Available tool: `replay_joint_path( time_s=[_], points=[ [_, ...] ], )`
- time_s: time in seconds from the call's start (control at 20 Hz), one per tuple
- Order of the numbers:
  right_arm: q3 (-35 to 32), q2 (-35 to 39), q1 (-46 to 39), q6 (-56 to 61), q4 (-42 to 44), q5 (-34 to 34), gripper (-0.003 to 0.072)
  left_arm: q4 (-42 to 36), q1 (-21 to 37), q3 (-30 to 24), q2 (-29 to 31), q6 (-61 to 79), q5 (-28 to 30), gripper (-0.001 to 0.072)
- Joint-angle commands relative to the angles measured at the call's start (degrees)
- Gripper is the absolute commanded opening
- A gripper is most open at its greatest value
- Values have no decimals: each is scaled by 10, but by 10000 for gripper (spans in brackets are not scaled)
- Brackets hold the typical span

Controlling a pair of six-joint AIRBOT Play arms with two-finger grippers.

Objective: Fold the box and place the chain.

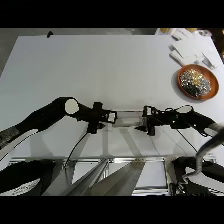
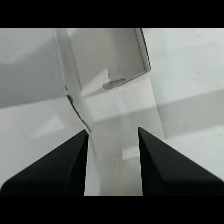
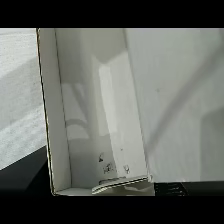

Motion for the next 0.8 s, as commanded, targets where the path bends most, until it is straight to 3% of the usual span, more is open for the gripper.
replay_joint_path(
  time_s=[0.0, 0.2, 0.35, 0.5, 0.75],
  points=[
    [1, 0, 0, 0, 0, 0, 458, -14, -15, 0, -21, 8, 4, 347],
    [1, 0, 0, 0, 0, 0, 458, -26, -24, 0, -23, 10, 14, 303],
    [1, 0, 0, 0, 0, 0, 458, -26, -23, 0, -23, 10, 51, 150],
    [1, 0, 0, 0, 0, 0, 458, -52, -24, 0, -25, 10, 85, 146],
    [1, 0, 0, 0, 0, 0, 458, -99, -36, 0, -26, 10, 83, 130]
  ],
)
